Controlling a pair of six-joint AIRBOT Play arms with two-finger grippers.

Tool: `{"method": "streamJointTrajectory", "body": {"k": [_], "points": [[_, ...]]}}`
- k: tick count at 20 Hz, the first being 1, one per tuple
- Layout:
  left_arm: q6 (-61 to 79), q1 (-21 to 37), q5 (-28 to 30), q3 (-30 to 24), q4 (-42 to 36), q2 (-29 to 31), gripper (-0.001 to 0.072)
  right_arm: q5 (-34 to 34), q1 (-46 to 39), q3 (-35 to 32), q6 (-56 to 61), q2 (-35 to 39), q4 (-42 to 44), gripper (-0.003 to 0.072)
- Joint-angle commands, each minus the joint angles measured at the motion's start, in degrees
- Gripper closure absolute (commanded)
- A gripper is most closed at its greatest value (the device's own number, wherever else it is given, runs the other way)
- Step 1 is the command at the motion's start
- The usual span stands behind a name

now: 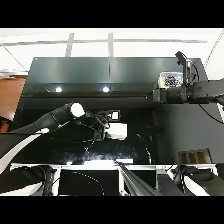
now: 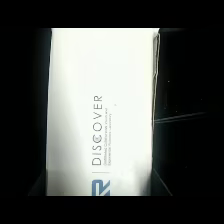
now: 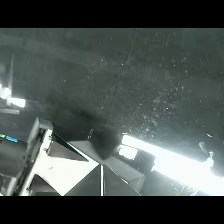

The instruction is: Fold the box and place the chain.

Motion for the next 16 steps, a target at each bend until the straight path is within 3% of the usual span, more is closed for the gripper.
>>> {"method": "streamJointTrajectory", "body": {"k": [1, 4, 6, 9, 10, 14, 16], "points": [[-7.74, 2.19, -0.48, 2.47, 8.09, 1.64, 0.038, 0.22, -0.04, -0.02, 0.0, 0.02, -0.81, 0.0663], [-11.72, 9.6, 0.94, 5.35, 9.07, 3.43, 0.0379, 0.2, -0.04, -0.02, 0.02, 0.02, -0.66, 0.0663], [-16.65, 16.74, 5.46, 7.04, 9.86, 3.78, 0.0379, 0.22, -0.04, -0.02, 0.02, 0.02, -0.57, 0.0663], [-21.14, 28.83, 19.89, 8.5, 8.81, 3.39, 0.0378, 0.57, -0.04, -0.02, 0.02, 0.02, -0.57, 0.0663], [-22.64, 32.89, 22.29, 10.21, 8.83, 2.36, 0.0379, 0.61, -0.04, -0.02, 0.02, 0.02, -0.57, 0.0663], [-37.16, 46.71, 15.58, 24.28, 9.16, -8.66, 0.0378, 0.81, -0.02, -0.02, 0.02, 0.02, -0.33, 0.0663], [-40.44, 49.94, 10.93, 32.22, 9.53, -15.67, 0.0378, 1.09, -0.02, -0.02, 0.04, 0.02, -0.33, 0.0663]]}}
